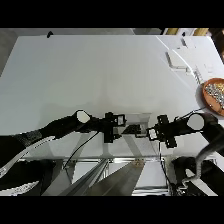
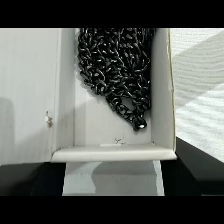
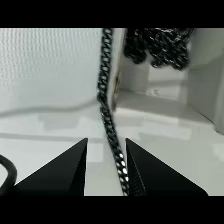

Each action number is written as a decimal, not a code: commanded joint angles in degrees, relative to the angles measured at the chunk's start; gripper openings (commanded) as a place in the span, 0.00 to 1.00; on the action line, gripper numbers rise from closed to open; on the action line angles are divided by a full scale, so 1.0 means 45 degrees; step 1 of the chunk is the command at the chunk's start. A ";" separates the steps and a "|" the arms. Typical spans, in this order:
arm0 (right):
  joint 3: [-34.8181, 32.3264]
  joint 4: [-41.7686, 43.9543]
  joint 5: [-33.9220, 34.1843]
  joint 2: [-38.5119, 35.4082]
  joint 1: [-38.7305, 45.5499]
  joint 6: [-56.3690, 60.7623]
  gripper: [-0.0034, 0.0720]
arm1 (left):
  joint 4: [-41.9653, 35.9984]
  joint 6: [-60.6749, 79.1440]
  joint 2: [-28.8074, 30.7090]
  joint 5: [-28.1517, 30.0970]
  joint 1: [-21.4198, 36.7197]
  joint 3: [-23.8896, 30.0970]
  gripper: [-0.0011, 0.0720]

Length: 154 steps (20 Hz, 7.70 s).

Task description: Fold the box and place the chain.

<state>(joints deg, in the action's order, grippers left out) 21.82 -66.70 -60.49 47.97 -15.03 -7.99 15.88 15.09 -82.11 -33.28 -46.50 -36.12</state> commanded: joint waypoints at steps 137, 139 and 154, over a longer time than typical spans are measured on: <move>0.2516 -0.3803 0.0272 0.3769 0.0665 0.3337 0.07 | 0.0000 0.0005 0.0010 0.0000 -0.0005 0.0005 0.47; 0.2516 -0.3808 0.0228 0.3109 0.0665 0.3337 0.07 | 0.0000 0.0005 0.0010 -0.0005 -0.0005 0.0005 0.47; 0.2516 0.2176 -0.0704 -0.2259 -0.1447 0.3400 0.07 | 0.0005 0.0005 0.0010 0.0000 -0.0005 0.0005 0.47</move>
<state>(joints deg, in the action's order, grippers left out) 33.17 -65.69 -63.07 39.66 -17.65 7.51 15.88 15.09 -82.11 -33.30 -46.50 -36.12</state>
